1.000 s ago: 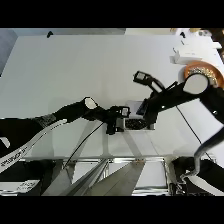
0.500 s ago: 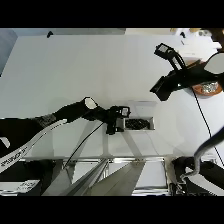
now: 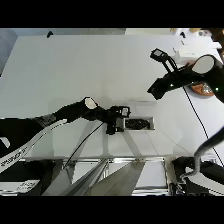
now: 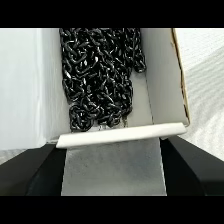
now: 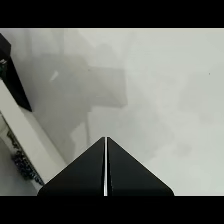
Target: Fold the box and place the chain.
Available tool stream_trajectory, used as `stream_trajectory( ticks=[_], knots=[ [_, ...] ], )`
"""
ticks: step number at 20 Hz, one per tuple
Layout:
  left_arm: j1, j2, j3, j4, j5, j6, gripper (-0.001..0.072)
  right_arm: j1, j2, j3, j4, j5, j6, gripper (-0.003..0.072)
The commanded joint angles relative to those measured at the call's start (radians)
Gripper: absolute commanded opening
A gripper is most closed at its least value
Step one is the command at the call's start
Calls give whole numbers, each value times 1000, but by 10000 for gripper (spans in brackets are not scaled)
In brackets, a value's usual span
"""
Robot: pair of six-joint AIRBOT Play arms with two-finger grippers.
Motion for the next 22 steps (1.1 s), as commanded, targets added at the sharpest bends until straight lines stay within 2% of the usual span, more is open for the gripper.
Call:
stream_trajectory(
  ticks=[1,6,9,15,16,19,22],
  knots=[
    [0,1,0,0,0,0,272,2,-13,-79,97,-71,-71,15],
    [0,1,0,0,0,0,272,61,-12,-175,116,-63,-150,15],
    [0,1,0,0,0,0,272,118,17,-175,116,33,-148,15],
    [0,1,0,0,0,0,272,182,140,-190,-15,88,-150,15],
    [0,1,0,0,0,0,272,182,154,-205,-26,90,-163,29],
    [0,1,0,0,0,0,272,182,195,-270,-8,61,-219,194],
    [0,1,0,0,0,0,272,182,218,-290,-29,54,-247,204]
  ],
)
